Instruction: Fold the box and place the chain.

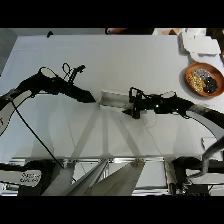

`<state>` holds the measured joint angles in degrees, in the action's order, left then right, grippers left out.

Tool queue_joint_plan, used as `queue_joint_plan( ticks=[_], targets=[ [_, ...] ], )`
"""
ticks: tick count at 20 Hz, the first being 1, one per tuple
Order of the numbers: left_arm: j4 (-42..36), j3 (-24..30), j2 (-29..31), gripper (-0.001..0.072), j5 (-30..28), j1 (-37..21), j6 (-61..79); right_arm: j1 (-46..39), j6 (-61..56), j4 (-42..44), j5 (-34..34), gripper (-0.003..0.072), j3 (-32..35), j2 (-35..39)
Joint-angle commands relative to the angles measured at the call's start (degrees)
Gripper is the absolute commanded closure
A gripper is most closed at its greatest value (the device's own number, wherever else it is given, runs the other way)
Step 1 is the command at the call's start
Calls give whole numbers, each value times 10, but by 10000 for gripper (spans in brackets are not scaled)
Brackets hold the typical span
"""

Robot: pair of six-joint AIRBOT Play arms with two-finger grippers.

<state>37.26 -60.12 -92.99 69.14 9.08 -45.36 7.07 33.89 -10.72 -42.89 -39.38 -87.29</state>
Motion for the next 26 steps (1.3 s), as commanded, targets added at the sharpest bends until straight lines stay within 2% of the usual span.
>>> queue_joint_plan(
  ticks=[1,9,10,11,12,18,26],
  targets=[
    [-33,0,0,481,12,-1,43,0,0,0,0,233,0,0],
    [-34,0,0,472,23,-1,64,0,0,0,0,233,0,0],
    [-34,0,0,409,23,-1,64,0,0,0,0,233,0,0],
    [-34,0,0,316,23,0,64,0,0,0,0,233,0,0],
    [-34,0,0,303,22,1,64,0,0,0,0,233,0,0],
    [-72,0,-8,315,1,17,64,0,0,0,0,233,0,0],
    [-83,8,-15,315,16,21,63,0,0,0,0,233,0,0]
  ],
)
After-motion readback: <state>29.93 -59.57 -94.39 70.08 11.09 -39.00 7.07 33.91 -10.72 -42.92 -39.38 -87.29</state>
